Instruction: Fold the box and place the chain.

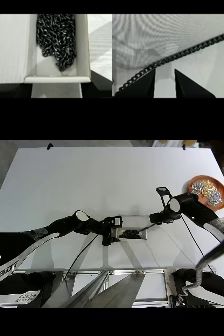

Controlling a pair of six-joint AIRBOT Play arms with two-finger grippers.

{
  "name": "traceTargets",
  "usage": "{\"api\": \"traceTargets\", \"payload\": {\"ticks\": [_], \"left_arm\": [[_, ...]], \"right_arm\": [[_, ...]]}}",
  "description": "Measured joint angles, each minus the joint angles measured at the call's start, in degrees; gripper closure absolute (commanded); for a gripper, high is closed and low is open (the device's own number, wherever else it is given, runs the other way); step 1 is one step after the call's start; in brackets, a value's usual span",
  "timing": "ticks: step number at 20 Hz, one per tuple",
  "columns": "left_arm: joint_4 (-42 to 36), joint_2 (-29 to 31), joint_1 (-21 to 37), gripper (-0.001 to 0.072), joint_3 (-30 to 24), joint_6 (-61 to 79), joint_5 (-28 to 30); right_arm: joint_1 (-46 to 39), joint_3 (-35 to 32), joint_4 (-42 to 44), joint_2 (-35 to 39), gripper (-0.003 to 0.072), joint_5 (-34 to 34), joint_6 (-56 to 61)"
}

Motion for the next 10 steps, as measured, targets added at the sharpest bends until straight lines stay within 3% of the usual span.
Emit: {"api": "traceTargets", "payload": {"ticks": [10], "left_arm": [[0.0, 0.0, 0.0, 0.0395, 0.0, 0.0, 0.0]], "right_arm": [[0.0, 0.0, 0.4, -2.8, 0.041, -2.4, 2.7]]}}
